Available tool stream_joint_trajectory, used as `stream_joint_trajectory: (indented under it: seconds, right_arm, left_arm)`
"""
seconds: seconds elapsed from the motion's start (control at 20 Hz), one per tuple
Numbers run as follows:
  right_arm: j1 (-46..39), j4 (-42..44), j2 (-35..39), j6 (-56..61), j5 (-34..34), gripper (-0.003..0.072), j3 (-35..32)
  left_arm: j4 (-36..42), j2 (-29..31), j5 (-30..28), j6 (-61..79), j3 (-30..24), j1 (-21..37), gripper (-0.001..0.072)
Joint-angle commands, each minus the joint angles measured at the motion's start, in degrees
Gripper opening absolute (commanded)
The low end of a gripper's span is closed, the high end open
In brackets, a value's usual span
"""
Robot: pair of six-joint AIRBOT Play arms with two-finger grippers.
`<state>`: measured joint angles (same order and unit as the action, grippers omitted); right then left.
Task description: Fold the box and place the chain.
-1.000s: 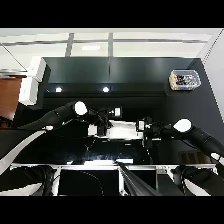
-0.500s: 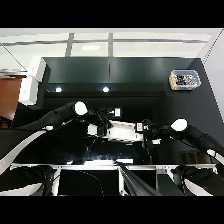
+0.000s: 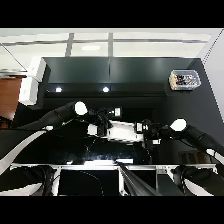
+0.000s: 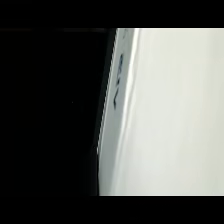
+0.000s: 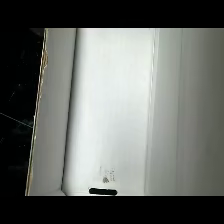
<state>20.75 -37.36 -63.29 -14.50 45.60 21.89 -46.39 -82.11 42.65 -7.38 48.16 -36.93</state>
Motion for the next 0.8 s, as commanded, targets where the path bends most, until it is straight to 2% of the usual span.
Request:
stream_joint_trajectory:
  seconds: [0.0, 0.25, 0.75]
  right_arm:
    - [-0.04, -0.79, -0.07, 0.57, -0.37, 0.0699, -0.04]
    - [-0.04, -0.83, -0.09, 0.55, -0.15, 0.0699, -0.04]
    - [-0.98, -0.85, -0.07, 0.79, 0.81, 0.0698, -0.04]
  left_arm:
    - [-0.02, 0.0, 1.01, -1.01, 0.04, -0.02, 0.0025]
    - [-0.09, 0.0, 5.35, -4.66, 1.68, -0.02, 0.0028]
    - [-5.22, 0.0, 5.92, -6.6, 2.05, -0.02, 0.0028]
